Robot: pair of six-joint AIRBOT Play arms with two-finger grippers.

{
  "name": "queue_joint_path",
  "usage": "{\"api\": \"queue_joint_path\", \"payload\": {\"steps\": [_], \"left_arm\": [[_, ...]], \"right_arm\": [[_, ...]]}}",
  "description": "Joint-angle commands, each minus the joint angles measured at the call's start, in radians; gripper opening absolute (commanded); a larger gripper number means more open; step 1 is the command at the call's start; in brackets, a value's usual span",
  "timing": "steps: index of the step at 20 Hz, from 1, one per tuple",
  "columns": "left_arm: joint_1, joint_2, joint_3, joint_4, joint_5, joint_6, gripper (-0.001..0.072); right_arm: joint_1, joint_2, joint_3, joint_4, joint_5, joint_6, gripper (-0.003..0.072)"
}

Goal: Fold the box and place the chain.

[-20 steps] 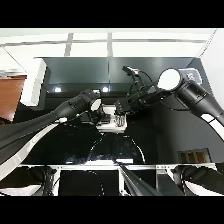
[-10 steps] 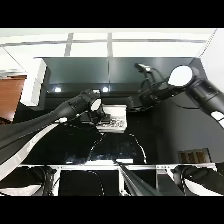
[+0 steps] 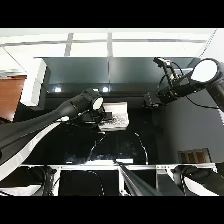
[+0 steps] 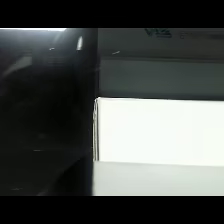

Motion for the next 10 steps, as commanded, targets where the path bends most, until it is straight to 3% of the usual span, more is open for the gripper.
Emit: {"api": "queue_joint_path", "payload": {"steps": [1, 4, 5, 6, 7, 10], "left_arm": [[-0.002, 0.001, 0.023, 0.000, -0.011, -0.066, 0.0023], [-0.002, 0.002, 0.034, -0.001, -0.031, -0.058, 0.0029], [-0.002, 0.003, 0.052, 0.004, -0.058, -0.031, 0.0122], [-0.002, 0.007, 0.075, 0.012, -0.090, 0.011, 0.0272], [-0.002, 0.018, 0.103, 0.036, -0.126, 0.052, 0.0378], [-0.003, 0.114, 0.133, 0.125, -0.182, 0.149, 0.0382]], "right_arm": [[-0.002, 0.003, 0.000, -0.005, -0.006, -0.018, 0.0253], [-0.002, 0.003, 0.000, -0.005, -0.008, -0.018, 0.0252], [-0.002, 0.003, 0.000, -0.005, -0.008, -0.017, 0.0253], [-0.002, 0.003, 0.000, -0.005, -0.007, -0.016, 0.0253], [-0.002, 0.003, 0.000, -0.005, -0.006, -0.016, 0.0252], [-0.002, 0.003, 0.000, -0.005, -0.007, 0.003, 0.0253]]}}
